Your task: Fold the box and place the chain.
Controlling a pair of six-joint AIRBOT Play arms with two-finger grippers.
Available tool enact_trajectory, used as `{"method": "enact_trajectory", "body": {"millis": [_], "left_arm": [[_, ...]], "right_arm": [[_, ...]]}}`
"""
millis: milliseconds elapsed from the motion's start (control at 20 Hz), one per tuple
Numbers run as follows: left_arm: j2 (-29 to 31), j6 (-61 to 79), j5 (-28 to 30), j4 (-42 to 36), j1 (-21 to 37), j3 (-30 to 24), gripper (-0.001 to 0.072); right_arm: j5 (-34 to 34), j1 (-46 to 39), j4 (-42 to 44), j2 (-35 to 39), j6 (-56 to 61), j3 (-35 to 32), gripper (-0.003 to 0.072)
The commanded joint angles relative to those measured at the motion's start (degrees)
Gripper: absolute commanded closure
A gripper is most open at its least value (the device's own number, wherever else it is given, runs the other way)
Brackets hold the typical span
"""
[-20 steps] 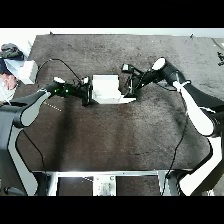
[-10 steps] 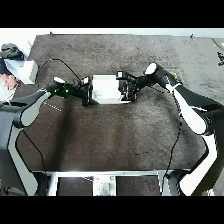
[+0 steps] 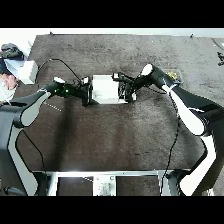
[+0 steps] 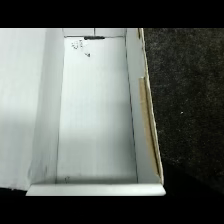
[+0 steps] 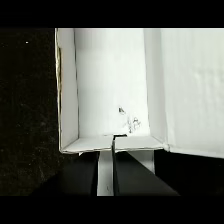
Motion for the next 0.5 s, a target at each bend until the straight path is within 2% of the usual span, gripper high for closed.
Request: {"method": "enact_trajectory", "body": {"millis": [0, 150, 250, 450], "left_arm": [[0.0, 0.0, 0.0, 0.0, 0.0, 0.0, 0.0292], [0.0, 0.0, 0.0, 0.0, 0.0, 0.0, 0.0292], [0.0, 0.0, 0.0, 0.0, 0.0, 0.0, 0.0292], [0.0, 0.0, 0.0, 0.0, 0.0, 0.0, 0.0292]], "right_arm": [[-1.2, 0.3, 1.3, 0.0, 0.0, 0.0, 0.0587], [-2.9, 0.7, 4.6, 0.0, 0.0, 0.0, 0.0581], [-2.9, 1.1, 4.6, -0.1, -0.5, 0.0, 0.0382], [-3.8, 1.3, 4.6, -0.7, -1.1, 0.0, 0.04]]}}
